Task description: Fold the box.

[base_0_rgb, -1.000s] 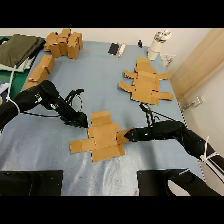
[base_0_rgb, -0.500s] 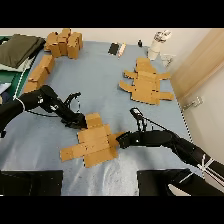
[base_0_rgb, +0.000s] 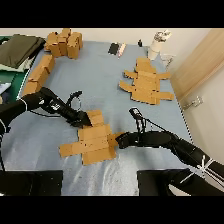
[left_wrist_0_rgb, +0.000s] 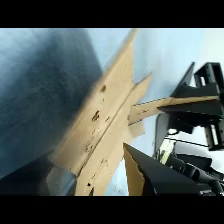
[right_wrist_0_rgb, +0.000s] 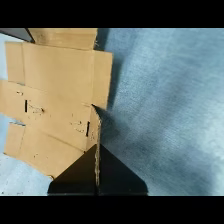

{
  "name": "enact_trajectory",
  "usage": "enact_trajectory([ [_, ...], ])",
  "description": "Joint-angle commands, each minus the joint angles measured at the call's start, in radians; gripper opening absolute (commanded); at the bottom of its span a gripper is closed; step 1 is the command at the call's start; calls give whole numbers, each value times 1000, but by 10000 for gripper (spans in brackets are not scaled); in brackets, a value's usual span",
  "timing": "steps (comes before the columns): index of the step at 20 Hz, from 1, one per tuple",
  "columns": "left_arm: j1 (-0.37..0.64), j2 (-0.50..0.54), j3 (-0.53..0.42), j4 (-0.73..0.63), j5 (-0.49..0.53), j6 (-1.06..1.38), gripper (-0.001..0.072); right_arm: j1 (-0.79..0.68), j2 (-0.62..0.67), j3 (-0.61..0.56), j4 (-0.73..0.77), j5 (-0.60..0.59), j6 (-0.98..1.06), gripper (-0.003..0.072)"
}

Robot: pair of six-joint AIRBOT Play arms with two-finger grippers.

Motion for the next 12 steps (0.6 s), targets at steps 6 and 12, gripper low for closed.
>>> enact_trajectory([
  [6, 72, -7, 1, -76, -137, 81, 462, 1, -2, 0, -13, -3, 26, 0],
  [12, 66, -19, -27, -75, -141, 129, 256, 1, -2, 0, -18, -2, 34, 0],
])
